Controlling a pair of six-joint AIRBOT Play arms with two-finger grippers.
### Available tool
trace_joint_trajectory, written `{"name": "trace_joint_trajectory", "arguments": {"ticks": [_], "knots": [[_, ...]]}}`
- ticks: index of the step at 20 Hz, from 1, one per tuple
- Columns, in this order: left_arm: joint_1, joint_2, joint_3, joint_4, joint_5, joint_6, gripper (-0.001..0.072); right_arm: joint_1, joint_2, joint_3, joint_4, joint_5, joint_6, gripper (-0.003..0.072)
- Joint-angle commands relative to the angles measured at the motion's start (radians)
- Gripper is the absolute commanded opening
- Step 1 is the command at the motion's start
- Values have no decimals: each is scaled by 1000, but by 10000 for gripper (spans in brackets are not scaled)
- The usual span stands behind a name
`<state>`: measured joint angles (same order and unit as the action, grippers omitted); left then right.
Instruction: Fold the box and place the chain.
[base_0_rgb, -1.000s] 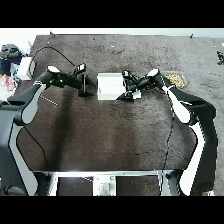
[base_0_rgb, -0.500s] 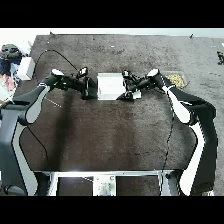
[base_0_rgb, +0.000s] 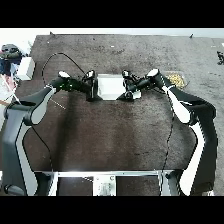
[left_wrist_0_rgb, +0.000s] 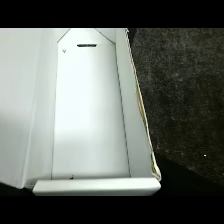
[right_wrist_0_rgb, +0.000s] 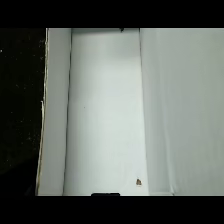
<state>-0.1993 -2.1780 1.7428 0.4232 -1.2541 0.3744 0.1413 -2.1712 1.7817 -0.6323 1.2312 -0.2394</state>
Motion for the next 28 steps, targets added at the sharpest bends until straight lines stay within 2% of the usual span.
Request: {"name": "trace_joint_trajectory", "arguments": {"ticks": [1, 13, 14, 15, 18, 19, 20, 28], "knots": [[-5, -8, 0, -5, 24, 1, 720, 1, 0, 0, 0, 0, 0, 421], [-5, -16, 0, -5, 43, 0, 720, 1, 0, 0, 0, 0, 0, 421], [-5, -16, 0, -5, 42, -3, 692, 1, 0, 0, 0, 0, 0, 421], [-5, -16, 0, -5, 42, -4, 629, 1, 0, 0, 0, 0, 0, 421], [-5, -16, 0, -5, 42, -4, 629, 1, 0, 0, 0, 0, 0, 421], [-5, -16, 0, -5, 42, -7, 497, 1, 0, 0, 0, 0, 0, 421], [-5, -16, 0, -5, 42, -7, 404, 1, 0, 0, 0, 0, 0, 421], [-4, -16, 0, -5, 42, -7, 408, 1, 0, 0, 0, 0, 0, 421]]}}
